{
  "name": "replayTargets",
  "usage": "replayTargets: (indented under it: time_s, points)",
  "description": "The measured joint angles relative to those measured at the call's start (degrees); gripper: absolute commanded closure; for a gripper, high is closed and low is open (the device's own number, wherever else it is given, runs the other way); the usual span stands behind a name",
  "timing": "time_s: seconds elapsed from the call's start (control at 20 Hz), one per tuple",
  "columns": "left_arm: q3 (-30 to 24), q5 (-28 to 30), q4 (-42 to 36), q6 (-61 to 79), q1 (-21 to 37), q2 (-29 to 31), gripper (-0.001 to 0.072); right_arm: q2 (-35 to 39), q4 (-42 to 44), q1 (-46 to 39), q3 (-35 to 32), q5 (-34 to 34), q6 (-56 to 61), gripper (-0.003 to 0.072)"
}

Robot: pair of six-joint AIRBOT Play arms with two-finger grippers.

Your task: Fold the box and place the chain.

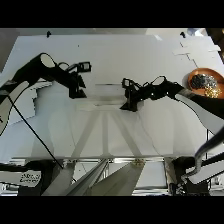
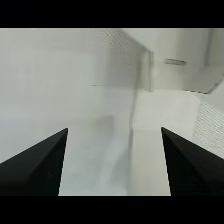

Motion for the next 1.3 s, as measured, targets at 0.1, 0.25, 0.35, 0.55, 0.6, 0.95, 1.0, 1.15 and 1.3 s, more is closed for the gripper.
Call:
replayTargets:
  time_s: [0.1, 0.25, 0.35, 0.55, 0.6, 0.95, 1.0, 1.15, 1.3]
  points:
    - [-2.2, 0.1, -1.3, 2.2, -0.7, 0.0, 0.0044, 0.0, 0.0, 0.0, 0.0, 0.0, 0.0, 0.0309]
    - [-4.0, 1.0, -3.1, 4.6, -1.8, 0.0, 0.0042, 0.0, 0.0, 0.0, 0.0, 0.0, 0.0, 0.0309]
    - [-4.5, 1.3, -3.9, 5.8, -2.4, 0.0, 0.0042, 0.0, 0.0, 0.0, 0.0, 0.0, 0.0, 0.0309]
    - [-4.9, 0.7, -4.7, 8.3, -3.8, 0.0, 0.0067, 0.0, 0.0, 0.0, 0.0, 0.0, 0.0, 0.0309]
    - [-5.0, 0.4, -4.9, 9.2, -4.1, 0.0, 0.0068, 0.0, 0.0, 0.0, 0.0, 0.0, 0.0, 0.0309]
    - [-5.0, -0.2, -5.6, 12.4, -5.7, 0.0, 0.0208, 0.0, 0.0, 0.0, 0.0, 0.0, 0.0, 0.0309]
    - [-5.0, -0.2, -5.6, 12.6, -5.9, 0.0, 0.0239, 0.0, 0.0, 0.0, 0.0, 0.0, 0.0, 0.0309]
    - [-5.0, 0.9, -5.6, 13.1, -6.3, 0.0, 0.0354, 0.0, 0.0, 0.0, 0.0, 0.0, 0.0, 0.0309]
    - [-5.0, 2.1, -5.6, 13.6, -6.6, 0.0, 0.0368, 0.0, 0.0, 0.0, 0.0, 0.0, 0.0, 0.0309]
